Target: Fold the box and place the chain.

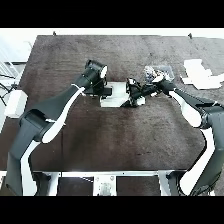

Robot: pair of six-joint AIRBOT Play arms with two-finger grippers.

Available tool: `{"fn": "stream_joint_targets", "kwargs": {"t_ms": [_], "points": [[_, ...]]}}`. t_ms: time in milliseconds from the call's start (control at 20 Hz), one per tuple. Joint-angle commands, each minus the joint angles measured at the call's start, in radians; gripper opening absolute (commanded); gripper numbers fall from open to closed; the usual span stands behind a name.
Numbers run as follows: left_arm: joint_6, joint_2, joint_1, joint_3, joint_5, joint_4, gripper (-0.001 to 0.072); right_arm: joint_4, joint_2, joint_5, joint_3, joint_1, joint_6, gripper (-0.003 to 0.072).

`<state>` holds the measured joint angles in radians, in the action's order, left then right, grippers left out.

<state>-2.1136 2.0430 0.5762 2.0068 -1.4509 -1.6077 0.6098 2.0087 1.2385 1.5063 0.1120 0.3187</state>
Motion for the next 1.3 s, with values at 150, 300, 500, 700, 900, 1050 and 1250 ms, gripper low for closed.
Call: {"fn": "stream_joint_targets", "kwargs": {"t_ms": [150,300,500,700,900,1050,1250], "points": [[-0.008,0.023,0.001,0.0,0.036,0.018,0.0358,0.0,0.0,0.001,0.0,0.0,0.0,0.0587],[-0.011,0.023,0.001,0.0,0.055,0.023,0.0357,0.0,0.0,0.001,0.0,0.0,0.0,0.0587],[-0.028,0.023,0.0,0.0,0.045,0.041,0.0354,0.0,0.0,0.001,0.0,0.0,0.0,0.0587],[-0.055,0.023,0.0,0.0,0.041,0.063,0.0346,0.0,0.0,0.001,0.0,0.0,0.0,0.0587],[-0.059,0.023,0.0,0.0,0.026,0.063,0.0237,0.0,0.0,0.001,0.0,0.0,0.0,0.0587],[-0.059,0.023,0.0,0.0,0.023,0.063,0.0237,0.0,0.0,0.001,0.0,0.0,0.0,0.0587],[-0.06,0.023,0.0,0.0,0.011,0.063,0.0236,0.0,0.0,0.001,0.0,0.0,0.0,0.0587]]}}
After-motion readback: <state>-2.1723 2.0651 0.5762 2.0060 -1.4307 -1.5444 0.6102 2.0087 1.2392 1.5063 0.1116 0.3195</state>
